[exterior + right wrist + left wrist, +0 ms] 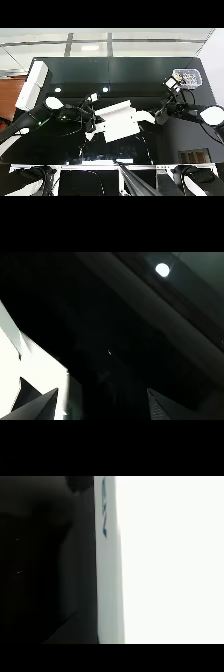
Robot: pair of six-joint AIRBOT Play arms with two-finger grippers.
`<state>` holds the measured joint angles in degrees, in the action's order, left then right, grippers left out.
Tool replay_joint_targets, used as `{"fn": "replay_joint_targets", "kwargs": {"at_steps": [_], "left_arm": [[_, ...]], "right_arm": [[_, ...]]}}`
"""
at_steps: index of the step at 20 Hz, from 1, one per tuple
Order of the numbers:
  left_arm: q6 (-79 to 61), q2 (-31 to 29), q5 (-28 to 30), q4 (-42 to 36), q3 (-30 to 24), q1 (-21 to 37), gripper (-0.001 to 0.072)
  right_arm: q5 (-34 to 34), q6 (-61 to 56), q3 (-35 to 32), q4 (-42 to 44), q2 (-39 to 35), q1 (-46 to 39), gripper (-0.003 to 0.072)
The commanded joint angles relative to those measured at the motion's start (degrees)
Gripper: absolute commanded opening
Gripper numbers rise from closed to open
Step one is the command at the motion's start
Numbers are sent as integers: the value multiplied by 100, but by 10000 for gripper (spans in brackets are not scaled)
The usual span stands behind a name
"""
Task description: Fold the box and place the chain.
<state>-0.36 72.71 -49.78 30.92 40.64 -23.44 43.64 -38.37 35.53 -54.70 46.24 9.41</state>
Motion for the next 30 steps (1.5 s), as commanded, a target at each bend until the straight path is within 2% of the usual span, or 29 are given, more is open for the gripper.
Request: {"fn": "replay_joint_targets", "kwargs": {"at_steps": [1,4,6,12,18,23,27,30], "left_arm": [[-472,184,273,822,173,-129,27],[-474,573,-31,1084,551,-289,28],[-474,756,9,1075,688,-367,27],[-378,1064,-35,1080,688,-376,27],[-372,1073,-31,1047,688,-328,27],[-367,1080,-42,1040,686,-328,27],[-367,1080,-61,1040,686,-328,27],[-367,1080,-94,1040,686,-328,27]], "right_arm": [[188,-35,13,260,2,7,620],[264,-20,-186,260,4,37,620],[247,-17,-422,262,7,87,619],[-114,17,-997,278,15,507,611],[-339,160,-1294,260,57,1012,610],[-166,1239,-1344,328,275,1325,610],[389,2986,-1342,807,601,1364,610],[398,3233,-1342,1097,817,1364,620]]}}
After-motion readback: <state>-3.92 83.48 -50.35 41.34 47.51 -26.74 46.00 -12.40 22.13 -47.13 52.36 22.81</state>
